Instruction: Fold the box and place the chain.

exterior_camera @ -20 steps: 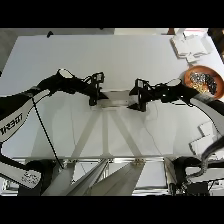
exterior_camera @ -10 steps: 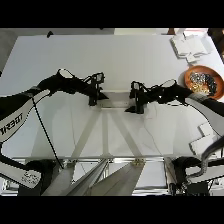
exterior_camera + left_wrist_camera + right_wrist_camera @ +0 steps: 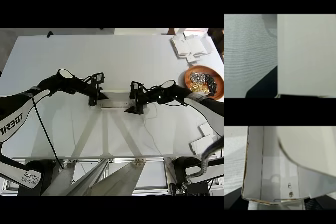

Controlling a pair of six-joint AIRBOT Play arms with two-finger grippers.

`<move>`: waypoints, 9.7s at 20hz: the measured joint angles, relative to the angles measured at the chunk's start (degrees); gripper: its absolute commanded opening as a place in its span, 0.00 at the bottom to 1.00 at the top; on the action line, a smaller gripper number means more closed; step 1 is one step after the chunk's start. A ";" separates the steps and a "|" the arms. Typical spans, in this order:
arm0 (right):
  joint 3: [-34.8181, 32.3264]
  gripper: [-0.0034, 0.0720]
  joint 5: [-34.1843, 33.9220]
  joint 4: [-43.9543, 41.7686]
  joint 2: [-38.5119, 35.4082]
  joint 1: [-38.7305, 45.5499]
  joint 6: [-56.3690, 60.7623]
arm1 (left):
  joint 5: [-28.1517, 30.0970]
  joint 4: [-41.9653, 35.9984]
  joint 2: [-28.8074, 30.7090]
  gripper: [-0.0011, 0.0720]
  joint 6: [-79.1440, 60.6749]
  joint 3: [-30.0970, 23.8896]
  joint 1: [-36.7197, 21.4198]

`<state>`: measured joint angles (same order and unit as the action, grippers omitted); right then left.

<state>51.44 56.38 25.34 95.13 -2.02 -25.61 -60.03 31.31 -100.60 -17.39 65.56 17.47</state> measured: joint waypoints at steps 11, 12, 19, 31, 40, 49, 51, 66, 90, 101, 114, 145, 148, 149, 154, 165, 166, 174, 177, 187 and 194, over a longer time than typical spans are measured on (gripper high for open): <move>0.00 0.88 -0.04 0.07 0.00 -0.02 0.09 | 0.00 -0.02 0.00 0.03 0.02 0.02 0.00; 0.00 0.87 -0.04 0.07 0.00 -0.02 0.09 | 0.02 -0.02 0.00 0.03 0.02 0.00 0.00; 0.02 0.57 -0.13 0.07 0.00 0.00 0.13 | -0.07 0.00 0.00 0.03 0.00 0.00 0.00; 0.02 0.57 -0.04 0.09 0.00 0.00 0.07 | 0.00 -0.02 0.00 0.03 0.02 0.00 0.00; 0.02 0.57 -0.02 0.11 0.00 0.00 0.04 | 0.02 -0.28 0.00 0.03 0.02 -0.02 0.00; 0.02 0.57 0.09 0.15 0.00 0.00 -0.02 | -0.79 -0.63 -0.02 0.11 0.02 -0.02 0.00; 0.00 0.57 0.17 0.20 0.00 -0.02 0.00 | -0.61 0.00 -0.15 0.39 0.02 -0.09 0.00; 0.00 0.57 -0.07 0.07 0.00 -0.02 0.09 | -2.03 10.16 7.80 0.46 7.32 -0.04 -6.03; 0.00 0.57 -0.02 0.11 0.00 -0.02 0.07 | 9.79 6.54 8.04 0.03 32.92 -0.04 0.72; 0.00 0.57 0.00 0.11 0.00 -0.02 0.02 | 7.98 6.71 9.99 0.03 35.67 -0.04 -0.28; 0.00 0.57 -0.02 0.11 0.00 -0.02 0.04 | -3.69 18.73 20.63 0.21 35.63 -1.97 -2.89; 0.00 0.57 -0.02 0.11 0.00 -0.02 0.07 | 4.66 43.10 15.34 0.03 37.13 -7.93 2.23; 0.00 0.57 -0.02 0.09 0.00 -0.02 0.07 | 5.05 43.36 16.33 0.03 37.11 -7.93 2.51; 0.00 0.57 -0.02 0.11 0.00 -0.02 0.07 | 5.20 43.58 16.94 0.03 37.11 -7.93 2.51; 0.00 0.57 0.00 0.09 0.00 -0.02 0.07 | 6.36 45.07 22.10 0.03 37.00 -7.93 2.54; 0.00 0.57 0.00 0.11 0.00 -0.02 0.04 | 10.43 25.77 22.73 0.74 28.06 -7.93 2.60; 0.00 0.57 0.00 0.09 0.00 -0.02 0.04 | 10.56 24.98 21.64 0.74 26.67 -7.93 2.60; 0.00 0.57 0.00 0.11 0.00 -0.02 0.04 | 10.67 22.62 12.70 0.72 18.86 -7.93 3.26; 0.00 0.57 0.00 0.09 0.00 -0.02 0.04 | 10.19 22.38 11.02 0.71 17.07 -7.93 4.09; 0.00 0.57 0.00 0.09 0.00 -0.02 0.04 | 7.17 22.03 9.77 0.55 12.81 -7.93 5.09; 0.00 0.57 0.00 0.09 0.00 -0.02 0.04 | 7.32 21.99 10.49 0.48 12.44 -7.93 4.96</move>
<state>51.44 56.38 25.43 95.13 -2.04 -25.56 -52.71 53.30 -90.11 -4.95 57.63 22.44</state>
